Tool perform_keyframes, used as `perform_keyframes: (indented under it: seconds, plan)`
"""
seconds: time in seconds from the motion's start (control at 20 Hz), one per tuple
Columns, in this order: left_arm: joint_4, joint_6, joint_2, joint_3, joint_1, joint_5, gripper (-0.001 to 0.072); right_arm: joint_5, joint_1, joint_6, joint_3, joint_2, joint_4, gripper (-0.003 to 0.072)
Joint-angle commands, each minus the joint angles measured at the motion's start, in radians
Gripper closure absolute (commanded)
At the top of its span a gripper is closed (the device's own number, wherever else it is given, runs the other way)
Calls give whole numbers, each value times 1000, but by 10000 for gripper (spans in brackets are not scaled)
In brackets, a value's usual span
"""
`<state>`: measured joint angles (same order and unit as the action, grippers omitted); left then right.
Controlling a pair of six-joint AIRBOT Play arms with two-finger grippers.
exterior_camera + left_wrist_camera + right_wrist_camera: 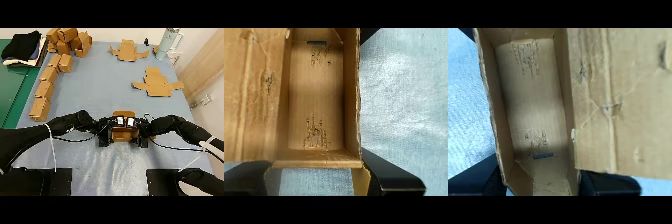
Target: Fold the box.
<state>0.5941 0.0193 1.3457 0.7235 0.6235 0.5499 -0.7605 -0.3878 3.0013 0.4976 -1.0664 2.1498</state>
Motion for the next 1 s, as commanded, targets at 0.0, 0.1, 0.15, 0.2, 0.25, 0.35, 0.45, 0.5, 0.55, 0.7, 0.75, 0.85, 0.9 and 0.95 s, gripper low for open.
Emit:
perform_keyframes:
  seconds: [0.0,0.1,0.15,0.2,0.25,0.35,0.45,0.5,0.55,0.7,0.75,0.85,0.9,0.95]
  plan:
    - [0,0,1,0,0,0,185,-5,-1,0,0,0,5,199]
    - [0,0,1,0,0,0,185,-19,-1,0,0,0,17,200]
    - [0,0,1,0,0,0,185,-16,-1,0,0,0,19,193]
    - [0,0,1,0,0,0,184,-2,-1,0,0,1,20,-20]
    - [0,0,1,0,0,0,185,-9,-1,-6,5,3,17,-34]
    - [0,0,1,0,0,0,185,-19,0,-53,6,24,-14,-34]
    - [0,0,1,0,0,0,185,-18,3,-124,6,64,-87,-34]
    - [0,0,1,0,0,0,185,-19,8,-154,6,90,-118,-34]
    - [0,0,1,0,0,0,184,-27,14,-198,6,122,-157,-34]
    - [0,0,1,0,0,0,185,-167,15,-304,6,227,-256,-34]
    - [0,0,1,0,0,0,184,-252,15,-320,6,262,-257,-34]
    - [0,0,1,0,0,0,184,-380,14,-401,6,317,-209,-32]
    - [0,0,1,0,0,0,185,-426,14,-530,6,344,-168,2]
    - [0,0,1,0,0,0,185,-449,14,-669,6,364,-126,40]
